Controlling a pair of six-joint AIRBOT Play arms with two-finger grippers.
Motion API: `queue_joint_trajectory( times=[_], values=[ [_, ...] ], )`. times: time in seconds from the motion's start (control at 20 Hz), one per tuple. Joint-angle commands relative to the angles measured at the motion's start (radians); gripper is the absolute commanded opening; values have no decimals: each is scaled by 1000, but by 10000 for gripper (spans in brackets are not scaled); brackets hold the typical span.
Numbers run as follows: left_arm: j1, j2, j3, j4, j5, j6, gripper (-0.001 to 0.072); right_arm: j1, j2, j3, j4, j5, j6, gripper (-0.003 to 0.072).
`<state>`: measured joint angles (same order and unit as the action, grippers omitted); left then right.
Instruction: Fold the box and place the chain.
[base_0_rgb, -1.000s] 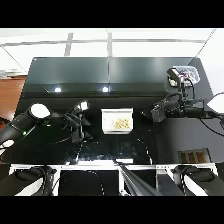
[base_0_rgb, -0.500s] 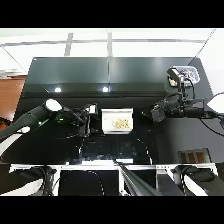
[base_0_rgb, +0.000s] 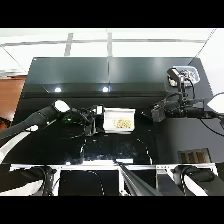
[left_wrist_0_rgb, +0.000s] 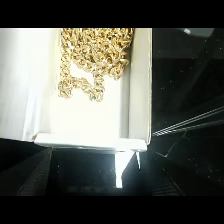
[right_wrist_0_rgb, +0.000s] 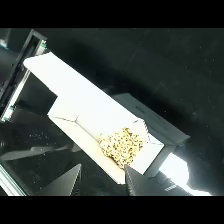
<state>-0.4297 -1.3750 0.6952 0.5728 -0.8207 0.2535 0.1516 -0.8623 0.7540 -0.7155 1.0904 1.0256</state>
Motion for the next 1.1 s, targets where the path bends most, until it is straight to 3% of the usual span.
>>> queue_joint_trajectory(
  times=[0.0,1.05],
  values=[
    [-6,-14,14,-8,13,-7,712,0,-1,0,0,2,0,316],
    [-33,-30,35,10,10,3,710,0,-1,0,0,-14,0,316]
  ],
)
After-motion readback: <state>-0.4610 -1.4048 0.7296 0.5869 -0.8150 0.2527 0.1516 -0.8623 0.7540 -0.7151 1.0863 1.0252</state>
